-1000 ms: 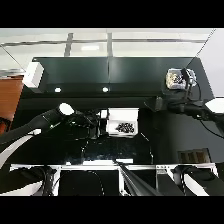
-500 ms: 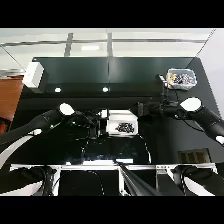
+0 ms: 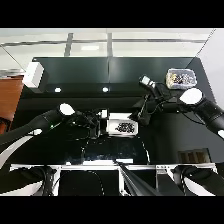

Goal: Fold the box and place the chain.

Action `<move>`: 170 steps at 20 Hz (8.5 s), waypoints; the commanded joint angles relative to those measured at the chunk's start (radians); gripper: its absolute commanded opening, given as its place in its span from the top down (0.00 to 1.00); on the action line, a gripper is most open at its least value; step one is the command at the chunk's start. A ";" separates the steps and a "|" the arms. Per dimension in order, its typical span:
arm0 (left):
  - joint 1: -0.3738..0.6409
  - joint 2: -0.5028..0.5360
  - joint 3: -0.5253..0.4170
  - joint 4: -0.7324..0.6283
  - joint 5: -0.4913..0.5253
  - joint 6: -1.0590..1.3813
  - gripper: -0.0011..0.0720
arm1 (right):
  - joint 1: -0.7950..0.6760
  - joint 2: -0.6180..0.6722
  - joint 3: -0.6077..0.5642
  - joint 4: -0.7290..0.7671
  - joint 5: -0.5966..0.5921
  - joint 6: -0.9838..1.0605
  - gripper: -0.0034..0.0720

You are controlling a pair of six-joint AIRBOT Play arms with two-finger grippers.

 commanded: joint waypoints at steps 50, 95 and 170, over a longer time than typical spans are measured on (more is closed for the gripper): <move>0.000 -0.001 0.000 0.000 0.000 0.000 0.59 | 0.154 -0.018 -0.052 -0.154 0.026 -0.002 0.76; 0.000 -0.001 0.000 0.000 0.000 0.000 0.59 | 0.061 -0.166 -0.188 0.291 -0.104 0.775 0.93; 0.183 -0.062 0.529 0.730 -0.343 -1.121 0.52 | -0.409 0.303 -0.139 -0.351 0.210 0.918 0.93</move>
